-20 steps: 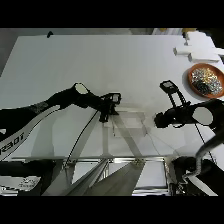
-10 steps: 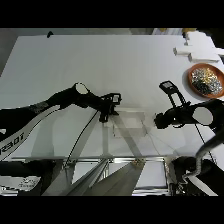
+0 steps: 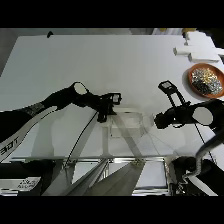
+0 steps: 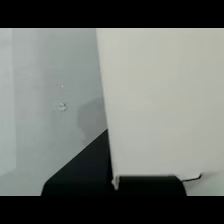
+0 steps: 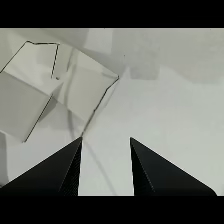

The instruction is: Fold the box and place the chain.

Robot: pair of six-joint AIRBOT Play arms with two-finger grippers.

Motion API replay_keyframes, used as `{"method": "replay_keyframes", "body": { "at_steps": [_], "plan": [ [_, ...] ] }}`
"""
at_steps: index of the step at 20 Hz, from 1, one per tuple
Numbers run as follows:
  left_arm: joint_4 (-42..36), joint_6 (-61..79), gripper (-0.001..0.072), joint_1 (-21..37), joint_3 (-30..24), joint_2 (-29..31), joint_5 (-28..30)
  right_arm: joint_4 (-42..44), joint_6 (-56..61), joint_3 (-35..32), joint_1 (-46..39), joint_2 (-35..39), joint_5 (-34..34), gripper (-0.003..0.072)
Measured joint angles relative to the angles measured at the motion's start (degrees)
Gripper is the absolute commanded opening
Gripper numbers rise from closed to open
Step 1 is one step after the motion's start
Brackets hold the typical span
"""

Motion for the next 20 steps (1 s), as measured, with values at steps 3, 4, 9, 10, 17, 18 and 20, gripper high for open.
{"method": "replay_keyframes", "body": {
  "at_steps": [3,4,9,10,17,18,20],
  "plan": [
    [1.4,-1.5,0.0005,-0.1,0.0,0.2,0.8,0.0,0.0,0.0,0.0,0.0,-0.1,0.0335],
    [1.5,-1.8,0.0005,-0.1,0.0,0.2,1.2,0.0,0.0,0.0,0.0,0.0,-0.1,0.0335],
    [1.8,-2.5,0.0008,-0.2,0.1,-0.6,2.4,0.0,0.0,0.0,0.0,0.0,-0.2,0.0335],
    [1.8,-2.7,0.0009,-0.3,0.1,-0.8,2.6,0.0,0.0,0.0,0.0,0.0,-0.2,0.0335],
    [2.3,-2.7,0.0012,-0.3,0.1,-1.2,3.0,0.0,0.0,0.0,0.0,0.0,-0.2,0.0335],
    [2.3,-2.7,0.0012,-0.3,0.1,-1.2,3.0,0.0,0.0,0.0,0.0,0.0,-0.2,0.0335],
    [2.3,-2.7,0.0012,-0.3,0.1,-1.2,3.0,0.0,0.0,0.0,0.0,0.0,-0.1,0.0335]
  ]
}}
